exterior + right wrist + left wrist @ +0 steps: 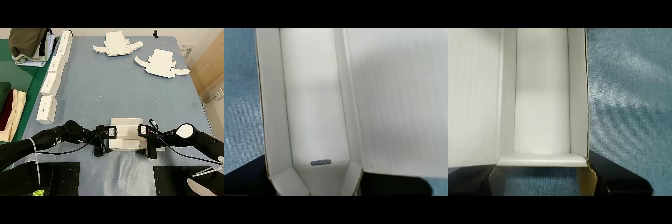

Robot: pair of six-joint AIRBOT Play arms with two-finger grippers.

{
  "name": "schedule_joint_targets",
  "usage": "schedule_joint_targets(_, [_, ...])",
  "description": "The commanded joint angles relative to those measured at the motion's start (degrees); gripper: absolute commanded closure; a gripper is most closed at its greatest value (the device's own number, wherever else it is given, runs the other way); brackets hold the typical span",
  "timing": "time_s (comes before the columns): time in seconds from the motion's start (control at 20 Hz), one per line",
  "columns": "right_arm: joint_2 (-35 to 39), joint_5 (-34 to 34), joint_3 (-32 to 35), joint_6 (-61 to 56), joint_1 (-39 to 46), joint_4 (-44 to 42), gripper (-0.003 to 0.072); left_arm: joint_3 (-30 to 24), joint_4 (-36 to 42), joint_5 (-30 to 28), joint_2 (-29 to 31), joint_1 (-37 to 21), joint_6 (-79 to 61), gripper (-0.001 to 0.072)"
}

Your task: Fold the box.

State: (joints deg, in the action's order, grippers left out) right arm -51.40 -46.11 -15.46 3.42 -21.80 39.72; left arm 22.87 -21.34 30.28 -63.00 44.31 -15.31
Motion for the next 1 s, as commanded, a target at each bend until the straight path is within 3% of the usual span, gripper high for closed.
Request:
schedule_joint_targets(0.0, [0.1, -0.9, -0.1, -2.5, 0.0, 0.3, -0.0034, 0.0, -0.1, 0.3, 0.0, 0.0, -0.1, 0.0173])
schedule_joint_targets(0.25, [2.3, -1.7, -0.1, -4.8, 0.0, 3.2, -0.003, 0.0, -0.1, 0.3, 0.0, 0.0, -0.1, 0.0173])
schedule_joint_targets(0.5, [10.9, -3.8, -0.1, -19.5, 0.0, 14.7, -0.0019, 0.0, -0.1, 0.3, 0.0, 0.0, -0.1, 0.0173])
schedule_joint_targets(0.85, [28.5, -17.9, -0.1, -46.5, 0.0, 19.6, -0.0019, 0.0, -0.1, 0.3, 0.0, 0.0, -0.1, 0.0173])
schedule_joint_targets(0.95, [33.8, -20.9, -0.2, -48.5, 0.0, 19.0, -0.0017, 0.0, -0.1, 0.3, 0.0, 0.0, -0.1, 0.0173])
